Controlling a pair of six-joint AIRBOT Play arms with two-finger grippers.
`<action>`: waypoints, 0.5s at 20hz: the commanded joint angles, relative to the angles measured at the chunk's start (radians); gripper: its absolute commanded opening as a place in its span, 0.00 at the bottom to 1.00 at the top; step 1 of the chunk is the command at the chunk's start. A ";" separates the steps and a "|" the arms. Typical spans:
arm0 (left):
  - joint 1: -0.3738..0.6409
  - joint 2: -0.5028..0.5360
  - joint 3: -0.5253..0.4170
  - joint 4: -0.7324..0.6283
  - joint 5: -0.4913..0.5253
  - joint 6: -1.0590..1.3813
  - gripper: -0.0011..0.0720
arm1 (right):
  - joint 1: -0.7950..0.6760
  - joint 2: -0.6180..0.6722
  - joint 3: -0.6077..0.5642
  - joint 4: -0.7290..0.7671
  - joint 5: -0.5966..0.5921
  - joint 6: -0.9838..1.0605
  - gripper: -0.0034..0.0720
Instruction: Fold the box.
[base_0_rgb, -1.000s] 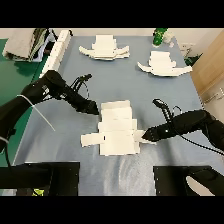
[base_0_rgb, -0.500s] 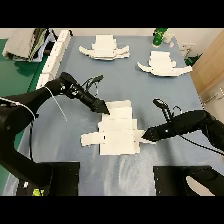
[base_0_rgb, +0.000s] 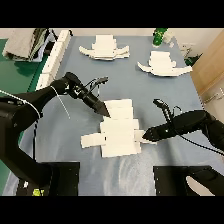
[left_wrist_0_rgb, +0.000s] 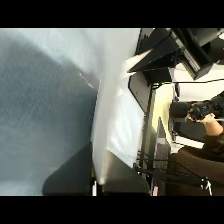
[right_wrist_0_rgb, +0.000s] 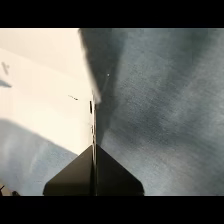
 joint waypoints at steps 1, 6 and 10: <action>-0.011 -0.002 0.004 0.015 0.000 0.024 0.04 | 0.000 -0.001 0.000 0.002 0.001 0.003 0.04; -0.012 -0.002 0.005 0.002 -0.026 0.049 0.04 | -0.001 0.000 0.005 -0.015 0.014 0.005 0.22; -0.013 0.000 0.023 -0.042 0.009 0.111 0.03 | -0.002 0.000 0.053 -0.278 0.101 0.159 0.36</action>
